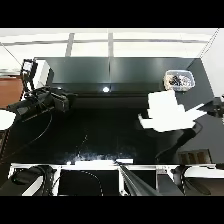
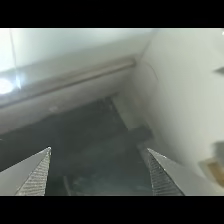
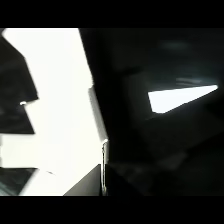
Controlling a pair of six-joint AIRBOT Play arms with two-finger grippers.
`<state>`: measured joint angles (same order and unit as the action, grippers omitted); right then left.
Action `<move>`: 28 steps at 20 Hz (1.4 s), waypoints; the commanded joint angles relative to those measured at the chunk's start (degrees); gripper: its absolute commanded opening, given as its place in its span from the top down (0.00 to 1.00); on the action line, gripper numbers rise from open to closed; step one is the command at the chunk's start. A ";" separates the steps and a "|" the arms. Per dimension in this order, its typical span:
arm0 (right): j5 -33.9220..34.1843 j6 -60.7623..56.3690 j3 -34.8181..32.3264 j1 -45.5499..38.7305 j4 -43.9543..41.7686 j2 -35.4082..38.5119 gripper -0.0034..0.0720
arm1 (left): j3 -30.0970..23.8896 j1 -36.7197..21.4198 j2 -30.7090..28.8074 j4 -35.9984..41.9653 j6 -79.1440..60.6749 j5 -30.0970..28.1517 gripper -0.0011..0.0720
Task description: Fold the box and place the chain.
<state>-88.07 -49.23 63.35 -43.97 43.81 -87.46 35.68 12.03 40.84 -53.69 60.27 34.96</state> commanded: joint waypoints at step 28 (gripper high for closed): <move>46.14 11.50 -44.19 53.00 -29.86 42.42 0.94 | 1.73 -2.01 45.79 43.39 -42.73 35.04 0.14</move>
<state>-42.06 -37.58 19.18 8.82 13.93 -45.08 36.27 9.63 83.77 -9.85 26.76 63.18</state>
